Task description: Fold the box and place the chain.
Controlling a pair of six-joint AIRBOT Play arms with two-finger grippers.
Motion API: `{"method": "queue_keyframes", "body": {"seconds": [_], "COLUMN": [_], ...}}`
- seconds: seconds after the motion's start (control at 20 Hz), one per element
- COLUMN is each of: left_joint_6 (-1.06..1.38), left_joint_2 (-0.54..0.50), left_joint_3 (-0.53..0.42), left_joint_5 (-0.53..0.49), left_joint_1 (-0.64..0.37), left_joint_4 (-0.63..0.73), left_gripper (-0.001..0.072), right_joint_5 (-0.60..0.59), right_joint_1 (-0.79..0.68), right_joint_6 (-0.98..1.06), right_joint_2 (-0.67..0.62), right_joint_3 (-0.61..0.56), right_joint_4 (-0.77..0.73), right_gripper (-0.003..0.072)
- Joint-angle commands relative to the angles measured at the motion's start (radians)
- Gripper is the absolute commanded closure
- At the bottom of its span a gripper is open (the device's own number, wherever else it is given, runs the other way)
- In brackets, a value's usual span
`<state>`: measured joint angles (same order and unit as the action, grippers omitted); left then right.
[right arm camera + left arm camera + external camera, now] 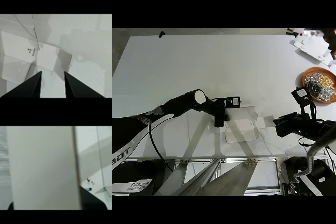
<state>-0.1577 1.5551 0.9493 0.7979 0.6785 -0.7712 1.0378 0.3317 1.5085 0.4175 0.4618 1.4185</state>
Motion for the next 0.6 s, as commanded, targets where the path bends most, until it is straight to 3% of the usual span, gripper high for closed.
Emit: {"method": "queue_keyframes", "body": {"seconds": [0.0,0.05,0.1,0.55], "left_joint_6": [0.003,0.003,0.003,0.028], "left_joint_2": [-0.019,-0.020,-0.019,-0.006], "left_joint_3": [0.001,0.001,0.001,0.001], "left_joint_5": [-0.001,-0.001,-0.001,-0.010], "left_joint_1": [-0.013,-0.020,-0.025,-0.024], "left_joint_4": [0.008,0.011,0.015,0.014], "left_gripper": [0.0540,0.0653,0.0682,0.0702], "right_joint_5": [0.001,0.001,0.001,0.001], "right_joint_1": [0.001,0.000,0.000,0.000], "right_joint_6": [0.000,0.000,0.000,0.000], "right_joint_2": [0.000,0.000,0.000,0.000], "right_joint_3": [0.000,0.000,0.000,0.000], "right_joint_4": [-0.001,-0.001,-0.001,-0.001], "right_gripper": [0.0372,0.0372,0.0372,0.0373]}}
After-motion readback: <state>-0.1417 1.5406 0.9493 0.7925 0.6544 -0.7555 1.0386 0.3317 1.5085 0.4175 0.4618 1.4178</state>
